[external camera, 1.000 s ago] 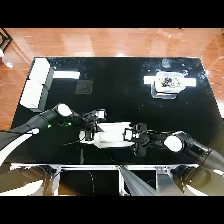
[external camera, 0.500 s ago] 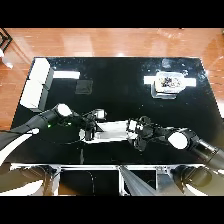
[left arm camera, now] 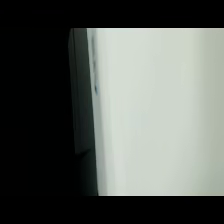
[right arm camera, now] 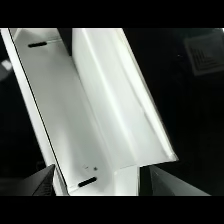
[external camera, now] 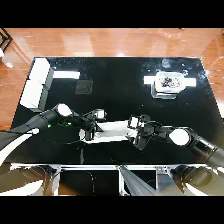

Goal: Fold the box and place the chain.

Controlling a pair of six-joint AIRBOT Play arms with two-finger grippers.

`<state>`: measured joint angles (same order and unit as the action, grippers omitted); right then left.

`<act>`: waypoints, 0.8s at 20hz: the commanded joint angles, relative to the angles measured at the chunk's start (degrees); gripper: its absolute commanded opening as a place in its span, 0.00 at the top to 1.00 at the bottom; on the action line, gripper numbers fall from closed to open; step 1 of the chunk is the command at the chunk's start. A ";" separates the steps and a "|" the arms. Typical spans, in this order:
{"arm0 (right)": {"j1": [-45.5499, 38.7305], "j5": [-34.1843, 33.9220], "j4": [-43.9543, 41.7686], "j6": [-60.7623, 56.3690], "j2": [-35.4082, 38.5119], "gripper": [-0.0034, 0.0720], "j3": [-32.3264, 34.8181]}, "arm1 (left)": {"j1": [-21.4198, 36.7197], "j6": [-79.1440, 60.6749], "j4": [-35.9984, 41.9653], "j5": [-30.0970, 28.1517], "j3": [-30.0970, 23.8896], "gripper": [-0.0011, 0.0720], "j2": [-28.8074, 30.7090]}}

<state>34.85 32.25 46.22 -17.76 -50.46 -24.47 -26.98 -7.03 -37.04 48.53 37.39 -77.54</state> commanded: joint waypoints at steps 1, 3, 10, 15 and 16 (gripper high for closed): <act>-3.30 0.68 -3.48 3.87 -0.92 0.03 -0.26 | -0.02 0.00 0.00 0.02 0.04 0.96 0.00; -5.27 4.44 -6.62 7.19 -1.11 0.03 -0.83 | -0.02 -0.02 0.00 -0.09 0.07 0.96 0.00; -6.34 6.16 -10.27 13.81 -5.31 0.03 -1.09 | -0.04 0.00 0.00 -0.04 0.07 0.96 0.00; -6.99 7.13 -15.76 19.45 -6.93 0.03 -2.95 | -0.02 0.00 0.00 -0.09 0.07 0.96 0.00; -6.99 7.98 -16.24 20.02 -7.56 0.03 -3.06 | -0.02 0.00 0.00 -0.09 0.07 0.96 0.00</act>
<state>28.14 38.87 33.04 -1.13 -56.69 -26.83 -26.98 -7.03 -37.04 48.47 37.39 -77.54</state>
